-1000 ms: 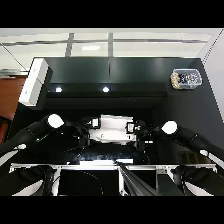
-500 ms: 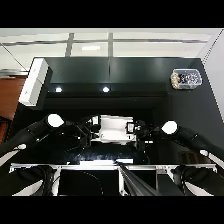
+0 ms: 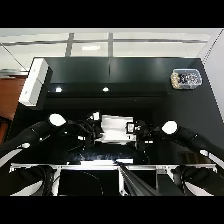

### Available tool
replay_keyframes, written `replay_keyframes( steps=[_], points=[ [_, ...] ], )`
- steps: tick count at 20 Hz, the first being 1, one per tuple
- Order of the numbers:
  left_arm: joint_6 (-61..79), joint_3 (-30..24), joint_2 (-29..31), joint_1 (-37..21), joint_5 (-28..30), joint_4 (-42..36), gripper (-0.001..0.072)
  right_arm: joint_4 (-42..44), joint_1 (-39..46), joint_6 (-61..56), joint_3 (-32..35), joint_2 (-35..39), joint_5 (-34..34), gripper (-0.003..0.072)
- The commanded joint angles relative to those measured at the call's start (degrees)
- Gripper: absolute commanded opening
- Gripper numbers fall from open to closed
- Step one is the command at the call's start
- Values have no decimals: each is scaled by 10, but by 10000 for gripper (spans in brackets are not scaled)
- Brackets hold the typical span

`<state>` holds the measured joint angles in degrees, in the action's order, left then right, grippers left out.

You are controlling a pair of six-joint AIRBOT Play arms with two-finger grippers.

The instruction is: Fold the box and place the chain.

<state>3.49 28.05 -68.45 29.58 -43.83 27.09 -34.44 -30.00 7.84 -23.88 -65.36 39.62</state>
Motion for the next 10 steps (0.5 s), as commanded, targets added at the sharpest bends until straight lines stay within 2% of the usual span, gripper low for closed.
replay_keyframes(
  steps=[1, 8, 9, 10],
  points=[
    [13, 3, -14, 33, 5, -3, 221, 1, 0, -1, 0, 0, 0, 461],
    [9, 3, -14, 39, 14, -2, 228, 1, 0, -1, 0, 0, 0, 461],
    [9, 3, -14, 39, 14, -2, 301, 1, 0, -1, 0, 0, 0, 461],
    [9, 3, -14, 39, 14, -2, 407, 1, 0, -1, 0, 0, 0, 462]
  ],
)
